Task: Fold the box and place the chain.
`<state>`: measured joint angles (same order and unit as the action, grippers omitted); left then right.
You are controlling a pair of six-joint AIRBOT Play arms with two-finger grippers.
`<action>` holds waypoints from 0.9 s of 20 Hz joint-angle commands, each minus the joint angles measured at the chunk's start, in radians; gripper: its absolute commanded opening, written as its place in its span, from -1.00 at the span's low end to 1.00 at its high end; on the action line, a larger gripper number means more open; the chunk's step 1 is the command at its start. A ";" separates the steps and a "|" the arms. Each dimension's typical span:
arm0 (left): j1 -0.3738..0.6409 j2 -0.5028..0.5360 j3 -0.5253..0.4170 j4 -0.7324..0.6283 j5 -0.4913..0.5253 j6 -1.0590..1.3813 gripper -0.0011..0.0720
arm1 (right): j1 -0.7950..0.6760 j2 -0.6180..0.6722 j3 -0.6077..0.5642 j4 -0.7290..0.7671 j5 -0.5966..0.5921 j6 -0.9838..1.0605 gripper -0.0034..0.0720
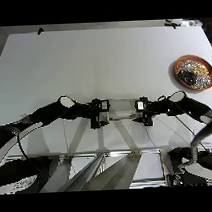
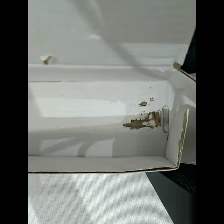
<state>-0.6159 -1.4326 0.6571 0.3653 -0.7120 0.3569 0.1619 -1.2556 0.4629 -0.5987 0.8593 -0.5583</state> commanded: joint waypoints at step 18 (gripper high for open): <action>-0.048 -0.061 0.000 -0.148 0.077 0.073 0.74 | 0.000 0.001 0.000 0.000 0.000 0.000 0.16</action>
